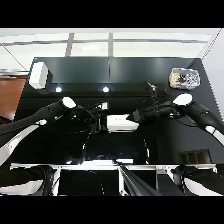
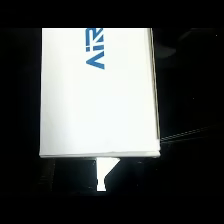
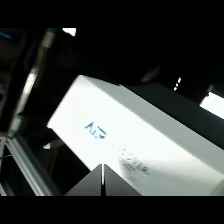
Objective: Fold the box and place the chain.
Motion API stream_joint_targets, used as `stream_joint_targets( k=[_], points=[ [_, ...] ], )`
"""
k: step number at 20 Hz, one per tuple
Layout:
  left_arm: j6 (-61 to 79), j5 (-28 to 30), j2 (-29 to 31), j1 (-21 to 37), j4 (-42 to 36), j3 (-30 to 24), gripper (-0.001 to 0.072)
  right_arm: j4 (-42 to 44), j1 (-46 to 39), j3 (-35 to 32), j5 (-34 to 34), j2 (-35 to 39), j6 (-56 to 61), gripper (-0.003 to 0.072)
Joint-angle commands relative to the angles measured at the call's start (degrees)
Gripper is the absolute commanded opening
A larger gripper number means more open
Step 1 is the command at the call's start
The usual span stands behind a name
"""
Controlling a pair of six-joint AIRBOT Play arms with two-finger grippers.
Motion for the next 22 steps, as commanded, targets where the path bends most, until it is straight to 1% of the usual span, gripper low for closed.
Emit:
stream_joint_targets(
  k=[1, 3, 9, 11, 13, 14, 15, 16, 17, 19, 22],
  points=[
    [0.0, 0.0, 0.0, 0.0, 0.0, 0.1, 0.0352, -6.5, 2.1, -0.7, -5.2, -2.4, 5.5, 0.0011],
    [0.0, 0.0, 0.0, 0.0, 0.0, 0.1, 0.0352, -8.1, 2.6, -0.7, -6.0, -2.4, 5.8, 0.0011],
    [0.0, 0.0, 0.0, 0.0, 0.0, 0.1, 0.0352, -8.1, 2.7, -0.6, -5.7, -2.4, 5.7, 0.0011],
    [0.0, -0.1, 0.0, 0.1, 0.0, 0.1, 0.0352, -8.2, 2.4, 0.7, -3.0, -1.2, 4.7, 0.0016],
    [0.0, -0.1, 0.0, 0.1, 0.0, 0.1, 0.0352, -8.9, 0.6, 3.4, 1.8, 2.0, 4.0, 0.0016],
    [-0.2, -0.2, 0.1, 0.1, 0.0, 0.1, 0.0353, -10.7, -0.9, 5.1, 4.4, 4.3, 4.0, 0.0016],
    [-2.1, -0.5, 0.3, 0.2, 0.0, 0.2, 0.0431, -13.7, -2.6, 6.7, 6.7, 6.6, 4.0, 0.0016],
    [-4.3, -0.5, 0.6, 0.2, 0.1, 0.2, 0.061, -17.7, -4.9, 8.5, 8.6, 9.0, 4.4, 0.0016],
    [-5.4, -0.7, 1.1, 0.2, 0.5, 0.2, 0.0714, -21.6, -7.8, 9.9, 9.9, 11.5, 6.3, 0.0016],
    [-5.7, -0.6, 3.4, 0.2, 5.4, 0.5, 0.0714, -25.1, -14.5, 11.6, 12.1, 15.5, 7.7, 0.0016],
    [-8.9, -1.6, 8.7, 1.1, 12.0, 0.5, 0.0715, -25.8, -24.8, 11.7, 15.4, 18.9, 7.7, 0.0016]
  ],
)
